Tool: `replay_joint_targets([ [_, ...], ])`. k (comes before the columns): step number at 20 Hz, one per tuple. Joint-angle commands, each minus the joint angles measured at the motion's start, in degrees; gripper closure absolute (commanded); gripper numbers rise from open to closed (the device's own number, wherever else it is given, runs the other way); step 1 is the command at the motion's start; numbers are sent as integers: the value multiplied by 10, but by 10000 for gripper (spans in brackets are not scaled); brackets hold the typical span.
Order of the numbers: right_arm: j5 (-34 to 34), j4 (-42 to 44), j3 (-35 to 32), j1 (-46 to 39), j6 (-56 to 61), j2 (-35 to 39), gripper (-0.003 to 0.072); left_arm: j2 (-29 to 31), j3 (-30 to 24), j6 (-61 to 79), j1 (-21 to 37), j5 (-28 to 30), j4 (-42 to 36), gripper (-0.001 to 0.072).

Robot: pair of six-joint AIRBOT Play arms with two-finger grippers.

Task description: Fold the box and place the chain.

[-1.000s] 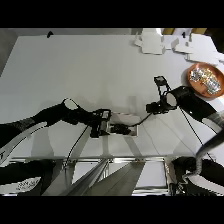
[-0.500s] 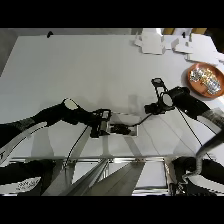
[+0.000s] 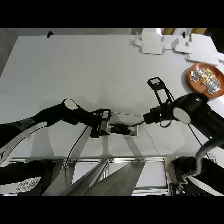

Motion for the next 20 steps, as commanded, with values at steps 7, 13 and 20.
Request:
replay_joint_targets([
  [7,-44,126,0,128,-2,150,667,0,0,0,0,0,0,437],
  [13,-193,152,0,150,-2,108,667,0,0,0,0,0,0,437],
  [20,-196,149,1,150,-36,-16,651,0,0,0,0,0,0,437],
])
